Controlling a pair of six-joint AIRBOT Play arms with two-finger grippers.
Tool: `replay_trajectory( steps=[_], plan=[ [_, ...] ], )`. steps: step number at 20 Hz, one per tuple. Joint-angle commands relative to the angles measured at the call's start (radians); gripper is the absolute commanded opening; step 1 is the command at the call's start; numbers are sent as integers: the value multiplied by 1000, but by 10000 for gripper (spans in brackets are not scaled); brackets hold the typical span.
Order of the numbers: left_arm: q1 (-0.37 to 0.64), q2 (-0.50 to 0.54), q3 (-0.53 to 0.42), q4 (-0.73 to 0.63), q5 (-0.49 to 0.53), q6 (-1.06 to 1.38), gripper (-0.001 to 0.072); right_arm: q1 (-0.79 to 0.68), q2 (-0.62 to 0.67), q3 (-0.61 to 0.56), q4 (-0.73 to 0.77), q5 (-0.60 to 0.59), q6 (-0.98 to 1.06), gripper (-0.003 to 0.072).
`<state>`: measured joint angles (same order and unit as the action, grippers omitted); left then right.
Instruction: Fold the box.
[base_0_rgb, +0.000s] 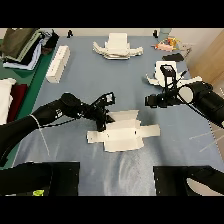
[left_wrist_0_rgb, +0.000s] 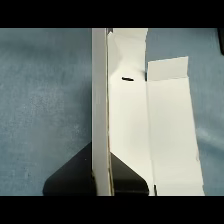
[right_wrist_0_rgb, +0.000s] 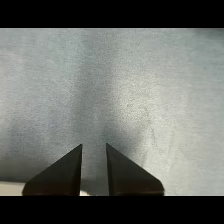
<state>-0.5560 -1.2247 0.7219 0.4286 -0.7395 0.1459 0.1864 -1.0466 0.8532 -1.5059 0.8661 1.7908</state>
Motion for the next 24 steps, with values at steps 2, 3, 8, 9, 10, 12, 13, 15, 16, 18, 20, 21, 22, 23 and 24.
replay_trajectory(
  steps=[2, 3, 8, 9, 10, 12, 13, 15, 16, 18, 20, 21, 22, 23, 24],
  plan=[
    [1, 3, 1, -49, 34, 82, 13, 0, 0, 0, 0, -1, 0, 222],
    [1, 3, 0, -47, 34, 82, 13, 0, 0, 0, 0, -2, 0, 223],
    [-4, 2, -20, -47, 69, 82, 13, 0, 0, 0, 3, -8, 0, 222],
    [-8, 2, -29, -47, 80, 83, 13, 0, 0, 0, 3, -8, 0, 222],
    [-12, 1, -35, -47, 83, 83, 13, 0, 0, 0, 4, -9, 0, 223],
    [-20, -6, -40, -47, 77, 82, 13, 0, 0, 0, 4, -10, 0, 222],
    [-25, -10, -40, -47, 74, 82, 13, 0, 0, 0, 5, -10, 0, 223],
    [-40, -14, -40, -47, 70, 82, 14, 1, 0, 0, 12, -9, 0, 222],
    [-45, -15, -40, -47, 68, 81, 14, 1, 0, 0, 15, -9, 0, 223],
    [-49, -15, -40, -47, 66, 73, 14, 1, 0, 0, 27, -9, 0, 223],
    [-49, -15, -41, -47, 60, 70, 15, 1, 0, 0, 30, -3, 0, 222],
    [-49, -15, -44, -46, 50, 70, 15, 1, 0, 0, 30, 0, 0, 222],
    [-49, -15, -48, -46, 42, 70, 15, 1, 0, 0, 30, 1, 0, 222],
    [-49, -15, -53, -46, 34, 70, 16, 1, 0, 0, 30, 2, 0, 222],
    [-49, -15, -58, -47, 31, 70, 15, 0, 0, 0, 30, 2, 0, 222]
  ],
)
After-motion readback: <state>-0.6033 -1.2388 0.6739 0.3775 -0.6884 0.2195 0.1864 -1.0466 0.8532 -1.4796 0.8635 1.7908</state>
